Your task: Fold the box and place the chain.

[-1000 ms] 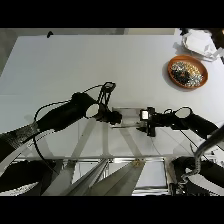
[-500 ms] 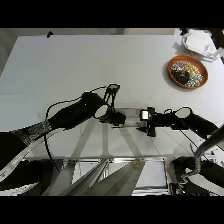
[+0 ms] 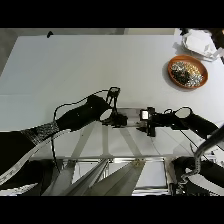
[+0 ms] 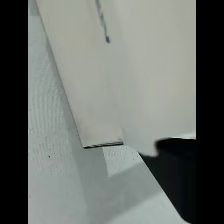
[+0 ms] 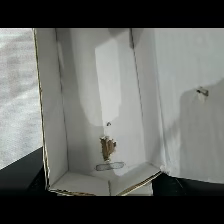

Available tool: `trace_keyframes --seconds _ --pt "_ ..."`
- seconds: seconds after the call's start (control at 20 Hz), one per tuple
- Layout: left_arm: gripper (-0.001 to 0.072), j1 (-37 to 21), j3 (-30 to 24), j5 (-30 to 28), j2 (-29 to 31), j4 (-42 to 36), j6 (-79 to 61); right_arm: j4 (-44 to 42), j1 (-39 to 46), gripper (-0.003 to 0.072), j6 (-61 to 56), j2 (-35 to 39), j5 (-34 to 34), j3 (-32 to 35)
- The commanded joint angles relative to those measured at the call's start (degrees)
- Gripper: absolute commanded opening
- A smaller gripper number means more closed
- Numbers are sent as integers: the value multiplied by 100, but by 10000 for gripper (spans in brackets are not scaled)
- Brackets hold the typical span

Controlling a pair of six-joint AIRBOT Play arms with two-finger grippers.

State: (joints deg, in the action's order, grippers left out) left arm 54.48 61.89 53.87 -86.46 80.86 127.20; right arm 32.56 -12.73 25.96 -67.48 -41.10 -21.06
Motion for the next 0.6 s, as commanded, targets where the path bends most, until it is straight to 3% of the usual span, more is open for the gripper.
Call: trace_keyframes --seconds 0.0,0.25,0.4,0.5,0.55 --pt "317 -15 83 -111 -129 -24 365 0 0 316 2 4 -2 0" --pt "305 -59 157 103 -304 17 861 0 0 316 2 4 -4 0" --pt "222 -131 157 492 -317 17 1084 0 0 316 2 4 -2 0" --pt "129 -131 157 737 -319 33 1084 0 0 316 2 4 -2 0" --pt "126 -131 157 748 -319 42 1084 0 0 316 2 4 -2 0"
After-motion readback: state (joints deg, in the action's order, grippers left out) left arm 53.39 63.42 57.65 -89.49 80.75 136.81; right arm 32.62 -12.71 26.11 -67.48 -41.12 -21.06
